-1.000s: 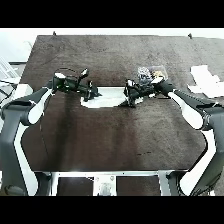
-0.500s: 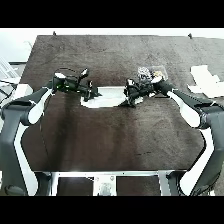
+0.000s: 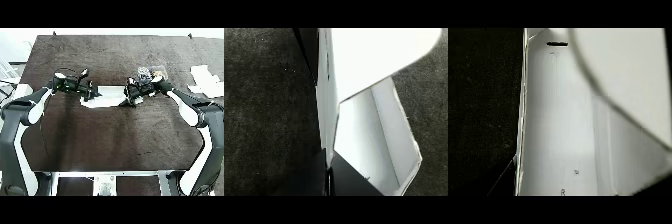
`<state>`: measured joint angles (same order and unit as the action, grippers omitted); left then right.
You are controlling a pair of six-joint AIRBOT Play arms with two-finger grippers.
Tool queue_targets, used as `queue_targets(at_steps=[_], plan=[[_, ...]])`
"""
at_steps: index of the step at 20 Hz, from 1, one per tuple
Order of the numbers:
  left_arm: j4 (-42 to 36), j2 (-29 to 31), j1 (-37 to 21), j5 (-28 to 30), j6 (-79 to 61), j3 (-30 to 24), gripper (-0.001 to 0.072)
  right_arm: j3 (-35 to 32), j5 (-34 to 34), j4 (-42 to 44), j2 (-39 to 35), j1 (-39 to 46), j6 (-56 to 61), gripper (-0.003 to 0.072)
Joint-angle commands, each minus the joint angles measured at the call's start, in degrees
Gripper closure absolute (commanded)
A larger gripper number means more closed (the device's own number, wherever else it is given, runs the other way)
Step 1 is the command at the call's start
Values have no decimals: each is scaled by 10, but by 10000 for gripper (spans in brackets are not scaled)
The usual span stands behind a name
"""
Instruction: Fold the box and place the chain.
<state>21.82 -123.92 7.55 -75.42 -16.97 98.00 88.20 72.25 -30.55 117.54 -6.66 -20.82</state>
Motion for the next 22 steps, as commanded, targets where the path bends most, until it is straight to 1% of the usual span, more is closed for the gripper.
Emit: queue_targets(at_steps=[1,15,17,18,19,20,22], plan=[[0,0,0,0,0,0,688,6,9,-1,6,0,7,208],[0,0,0,0,0,0,689,6,9,-2,6,0,6,206],[0,0,0,0,0,0,689,6,6,-1,6,0,-10,206],[0,0,0,0,0,0,689,6,-1,-2,6,0,-11,200],[0,0,0,0,0,0,689,6,-11,-2,6,0,-11,149],[0,0,0,0,0,0,688,6,-14,-2,6,0,-12,135],[0,0,0,0,0,0,688,6,-15,-2,6,0,-13,135]])
